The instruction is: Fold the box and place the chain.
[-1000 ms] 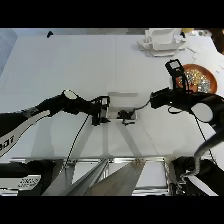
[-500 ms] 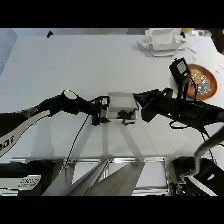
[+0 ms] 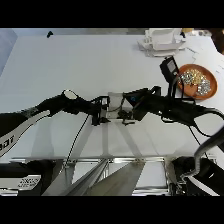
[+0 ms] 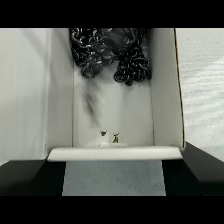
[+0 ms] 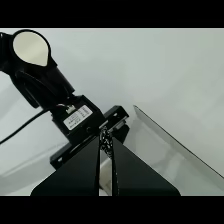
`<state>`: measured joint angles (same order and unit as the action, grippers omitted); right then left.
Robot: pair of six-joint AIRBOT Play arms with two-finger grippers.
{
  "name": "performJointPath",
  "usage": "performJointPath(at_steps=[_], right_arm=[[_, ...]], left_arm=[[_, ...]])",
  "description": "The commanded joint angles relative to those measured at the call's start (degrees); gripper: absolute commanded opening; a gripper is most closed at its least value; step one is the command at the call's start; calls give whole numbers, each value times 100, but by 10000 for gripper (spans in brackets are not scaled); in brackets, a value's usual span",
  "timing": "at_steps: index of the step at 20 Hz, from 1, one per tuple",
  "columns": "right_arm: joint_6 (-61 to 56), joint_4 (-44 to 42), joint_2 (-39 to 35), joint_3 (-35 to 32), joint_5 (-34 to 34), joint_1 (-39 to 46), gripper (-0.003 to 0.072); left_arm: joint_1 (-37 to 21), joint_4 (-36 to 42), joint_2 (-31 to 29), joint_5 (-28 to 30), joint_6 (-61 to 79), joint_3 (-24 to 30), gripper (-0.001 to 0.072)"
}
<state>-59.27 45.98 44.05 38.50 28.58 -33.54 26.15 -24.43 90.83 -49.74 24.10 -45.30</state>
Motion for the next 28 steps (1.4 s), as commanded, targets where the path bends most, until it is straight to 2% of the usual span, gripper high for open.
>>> performJointPath(at_steps=[1, 6, 11, 12, 14, 15, 17, 22, 26, 28], right_arm=[[85, -70, 356, 4, -31, -2, 15], [83, 66, 693, 4, 55, -2, 15], [74, 98, 1429, 4, 315, -2, 19], [-68, 221, 1593, 4, 348, -2, 60], [-839, 892, 1897, 4, 372, -2, 215], [-1213, 1392, 1963, 7, 400, -2, 226], [-1779, 2210, 1965, 87, 739, -2, 226], [-2481, 3206, 1864, 1025, 2509, -382, 225], [-3963, 3880, 1790, 1121, 2931, -1180, 224], [-4363, 4061, 1906, 1115, 2817, -1388, 224]], left_arm=[[0, -2, 0, 2, 4, 4, 71], [0, -2, 0, 0, 2, 4, 71], [0, -2, 0, 0, 2, 4, 71], [0, -2, 0, 0, 2, 4, 71], [0, 0, 0, 0, 2, 4, 71], [0, -2, 0, 0, 2, 4, 71], [0, -2, 0, 0, 2, 4, 71], [0, -2, 0, 0, 2, 4, 71], [0, -2, 0, 0, 2, 4, 71], [0, -2, 0, 0, 2, 4, 71]])
